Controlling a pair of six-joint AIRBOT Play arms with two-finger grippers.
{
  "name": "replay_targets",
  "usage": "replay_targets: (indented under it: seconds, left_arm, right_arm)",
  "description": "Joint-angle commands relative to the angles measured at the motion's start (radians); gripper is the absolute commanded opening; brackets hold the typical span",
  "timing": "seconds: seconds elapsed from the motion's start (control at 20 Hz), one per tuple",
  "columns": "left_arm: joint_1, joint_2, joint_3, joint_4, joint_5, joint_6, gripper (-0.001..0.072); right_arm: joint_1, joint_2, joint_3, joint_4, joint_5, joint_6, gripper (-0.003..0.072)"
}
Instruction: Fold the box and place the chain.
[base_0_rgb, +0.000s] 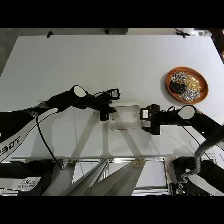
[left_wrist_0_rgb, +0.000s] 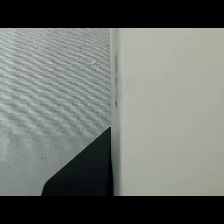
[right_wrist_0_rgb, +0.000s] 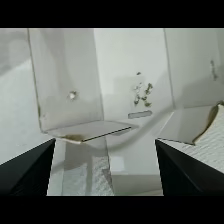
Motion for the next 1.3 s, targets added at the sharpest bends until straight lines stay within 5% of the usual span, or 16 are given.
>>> replay_targets:
  seconds: [0.0, 1.25]
  left_arm:
    - [0.0, 0.0, 0.0, 0.0, 0.001, 0.0, 0.0012]
    - [0.0, 0.0, 0.0, 0.0, 0.001, 0.001, 0.0012]
  right_arm:
    - [0.024, 0.003, -0.005, 0.008, -0.057, 0.079, 0.0687]
    - [0.057, 0.076, 0.0, 0.014, -0.098, 0.103, 0.0686]
